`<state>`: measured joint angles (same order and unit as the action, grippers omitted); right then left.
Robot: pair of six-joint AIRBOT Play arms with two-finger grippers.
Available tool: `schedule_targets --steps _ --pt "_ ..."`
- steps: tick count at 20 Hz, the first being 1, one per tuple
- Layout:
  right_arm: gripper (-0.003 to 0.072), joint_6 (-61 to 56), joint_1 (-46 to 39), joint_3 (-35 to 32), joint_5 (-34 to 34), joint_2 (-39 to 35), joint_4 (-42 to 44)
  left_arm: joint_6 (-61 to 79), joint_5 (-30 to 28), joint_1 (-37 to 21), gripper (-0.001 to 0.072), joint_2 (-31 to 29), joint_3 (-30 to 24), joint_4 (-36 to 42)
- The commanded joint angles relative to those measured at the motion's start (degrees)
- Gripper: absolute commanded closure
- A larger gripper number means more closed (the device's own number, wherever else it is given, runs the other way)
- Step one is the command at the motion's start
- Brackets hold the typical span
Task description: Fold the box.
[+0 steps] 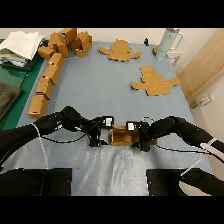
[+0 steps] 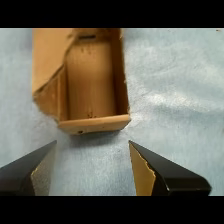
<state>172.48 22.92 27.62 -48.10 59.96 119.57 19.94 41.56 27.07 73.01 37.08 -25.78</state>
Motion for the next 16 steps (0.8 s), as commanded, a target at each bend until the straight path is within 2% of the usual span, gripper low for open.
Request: schedule_targets --steps 1,11,16 --pt "0.0174 0.00 0.02 0.04 0.00 -0.04 -0.02 -2.10 -2.97 2.25 0.0012 1.25 -0.15 0.28" --pt "0.0174 0.00 0.02 0.02 0.00 -0.04 -0.04 -8.13 -9.03 5.46 0.0012 2.05 -0.09 0.22" --pt "0.0174 0.00 0.02 0.04 0.00 -0.04 -0.04 -11.85 -9.16 6.62 0.0012 2.05 0.20 -2.49"
